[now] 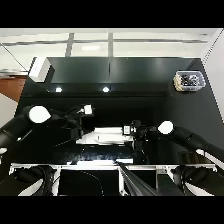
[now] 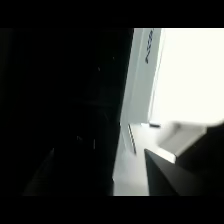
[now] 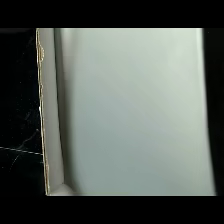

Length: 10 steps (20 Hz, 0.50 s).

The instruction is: Fold the box and place the chain.

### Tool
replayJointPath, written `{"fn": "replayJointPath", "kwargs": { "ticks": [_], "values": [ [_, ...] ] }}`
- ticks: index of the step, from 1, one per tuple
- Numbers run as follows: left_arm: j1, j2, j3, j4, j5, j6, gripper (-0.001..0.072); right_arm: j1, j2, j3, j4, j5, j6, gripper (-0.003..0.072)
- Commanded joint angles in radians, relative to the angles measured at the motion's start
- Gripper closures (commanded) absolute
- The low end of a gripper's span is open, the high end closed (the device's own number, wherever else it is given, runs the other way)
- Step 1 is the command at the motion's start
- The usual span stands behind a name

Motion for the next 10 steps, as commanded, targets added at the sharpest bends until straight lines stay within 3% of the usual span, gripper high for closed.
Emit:
{"fn": "replayJointPath", "kwargs": {
  "ticks": [1, 2, 3, 6, 8, 10],
  "values": [
    [0.046, 0.11, 0.0, 0.065, -0.21, -0.315, 0.0306, 0.001, -0.001, 0.0, 0.0, 0.0, 0.0, 0.0221],
    [0.047, 0.117, 0.0, 0.06, -0.266, -0.397, 0.0575, 0.001, -0.001, 0.0, 0.0, 0.0, 0.0, 0.0221],
    [0.045, 0.116, -0.003, 0.03, -0.324, -0.423, 0.0683, 0.001, -0.001, 0.0, 0.0, 0.0, 0.0, 0.0221],
    [0.007, 0.115, -0.069, -0.241, -0.348, -0.423, 0.0683, 0.001, -0.001, 0.0, 0.0, 0.0, 0.0, 0.0221],
    [-0.024, 0.115, -0.132, -0.43, -0.207, -0.4, 0.0683, 0.001, -0.001, 0.0, 0.0, 0.0, 0.0, 0.0221],
    [-0.05, 0.114, -0.198, -0.57, 0.029, -0.369, 0.0682, 0.001, -0.001, 0.0, 0.0, 0.0, 0.0, 0.0221]
  ]
}}
